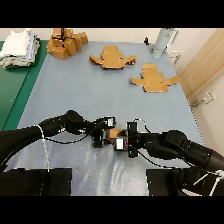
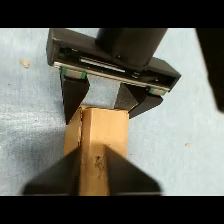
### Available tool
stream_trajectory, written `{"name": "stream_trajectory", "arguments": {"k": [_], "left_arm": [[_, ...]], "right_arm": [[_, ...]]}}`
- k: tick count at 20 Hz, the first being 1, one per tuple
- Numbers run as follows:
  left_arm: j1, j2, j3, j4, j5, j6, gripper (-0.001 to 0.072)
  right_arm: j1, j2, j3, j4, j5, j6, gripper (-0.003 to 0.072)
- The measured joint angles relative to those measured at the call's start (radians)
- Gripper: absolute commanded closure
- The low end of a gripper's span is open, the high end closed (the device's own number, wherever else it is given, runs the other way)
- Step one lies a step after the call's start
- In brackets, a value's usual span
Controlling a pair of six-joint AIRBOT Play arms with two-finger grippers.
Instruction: Fold the box.
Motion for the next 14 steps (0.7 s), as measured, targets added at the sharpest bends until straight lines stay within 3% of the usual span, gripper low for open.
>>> {"name": "stream_trajectory", "arguments": {"k": [2, 4, 6, 14], "left_arm": [[0.0, 0.0, 0.0, 0.0, 0.0, 0.0, 0.0206], [0.0, 0.0, 0.0, 0.0, 0.0, 0.0, 0.0206], [0.0, 0.0, 0.0, 0.0, 0.001, 0.0, 0.0206], [0.0, 0.0, 0.0, 0.0, 0.001, -0.001, 0.0206]], "right_arm": [[-0.002, 0.027, 0.003, 0.003, -0.002, 0.0, 0.0388], [-0.016, 0.048, 0.004, -0.006, -0.003, 0.0, 0.0604], [-0.04, 0.053, 0.005, -0.016, -0.001, 0.0, 0.0683], [-0.063, 0.029, 0.004, 0.001, -0.006, 0.0, 0.0683]]}}
